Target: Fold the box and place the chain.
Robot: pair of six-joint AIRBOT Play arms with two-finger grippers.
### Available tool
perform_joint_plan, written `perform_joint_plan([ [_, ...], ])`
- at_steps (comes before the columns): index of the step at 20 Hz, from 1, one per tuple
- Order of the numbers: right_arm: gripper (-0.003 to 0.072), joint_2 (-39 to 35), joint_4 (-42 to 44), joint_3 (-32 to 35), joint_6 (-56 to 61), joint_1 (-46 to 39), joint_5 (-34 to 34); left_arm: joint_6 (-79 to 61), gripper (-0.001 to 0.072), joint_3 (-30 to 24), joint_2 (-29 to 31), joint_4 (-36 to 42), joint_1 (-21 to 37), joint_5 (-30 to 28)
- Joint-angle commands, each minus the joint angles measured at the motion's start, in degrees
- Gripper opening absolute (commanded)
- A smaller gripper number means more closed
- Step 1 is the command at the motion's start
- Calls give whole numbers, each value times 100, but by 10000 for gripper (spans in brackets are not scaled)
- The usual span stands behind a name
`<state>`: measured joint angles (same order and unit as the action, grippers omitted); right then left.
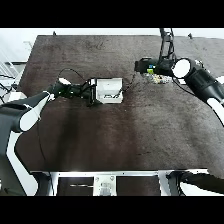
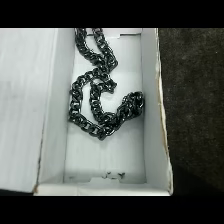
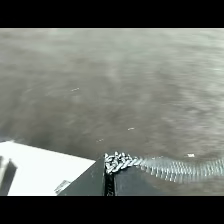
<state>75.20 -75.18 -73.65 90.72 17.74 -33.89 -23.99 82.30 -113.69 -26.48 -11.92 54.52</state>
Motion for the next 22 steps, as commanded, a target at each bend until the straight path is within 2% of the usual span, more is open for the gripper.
perform_joint_plan([
  [1,5,-304,-544,247,566,588,2,-2,419,0,2,-2,2,2],
  [7,6,-107,-540,498,997,1224,686,-2,419,0,2,-2,2,4],
  [14,5,640,-365,496,1279,1576,1438,-2,419,0,2,-2,0,15],
  [22,5,560,-501,271,946,1528,1342,-2,419,0,2,-2,0,17],
])
